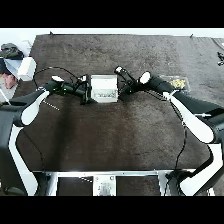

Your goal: Fold the box and place the chain.

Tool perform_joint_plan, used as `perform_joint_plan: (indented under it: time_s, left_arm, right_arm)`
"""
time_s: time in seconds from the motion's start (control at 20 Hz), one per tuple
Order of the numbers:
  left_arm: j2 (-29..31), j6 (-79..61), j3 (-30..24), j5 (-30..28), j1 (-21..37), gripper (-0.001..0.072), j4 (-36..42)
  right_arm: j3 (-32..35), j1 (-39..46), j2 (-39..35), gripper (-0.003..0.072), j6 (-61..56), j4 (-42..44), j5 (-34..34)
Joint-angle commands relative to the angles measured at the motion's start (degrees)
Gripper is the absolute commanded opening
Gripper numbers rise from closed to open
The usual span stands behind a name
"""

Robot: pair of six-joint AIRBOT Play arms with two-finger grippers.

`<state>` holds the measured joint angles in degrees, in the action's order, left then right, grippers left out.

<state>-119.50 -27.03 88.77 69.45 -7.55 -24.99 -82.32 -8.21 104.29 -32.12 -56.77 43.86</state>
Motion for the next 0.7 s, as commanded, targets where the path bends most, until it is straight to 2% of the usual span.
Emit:
perform_joint_plan:
  time_s: [0.0,0.1,0.15,0.45,0.65]
  left_arm:
    - [-0.04,-0.02,-0.02,0.0,-0.02,0.0356,-0.02]
    - [-0.04,-0.02,-0.02,0.0,-0.02,0.0356,-0.02]
    - [-0.04,-0.02,-0.02,0.0,-0.02,0.0356,0.0]
    - [-0.04,-0.02,-0.02,0.0,-0.02,0.0356,-0.02]
    - [-0.04,-0.04,-0.02,0.0,-0.02,0.0356,0.0]
  right_arm:
    - [-0.04,0.02,-0.31,0.0064,1.44,-0.44,1.9]
    - [-0.04,0.39,-1.4,0.0052,1.25,-1.07,4.11]
    - [-0.04,0.68,-2.38,-0.0003,0.44,-1.33,5.27]
    - [-0.04,1.46,-10.45,-0.0003,-3.96,-3.21,9.22]
    - [-0.07,1.11,-17.22,-0.0004,-4.15,0.31,7.34]
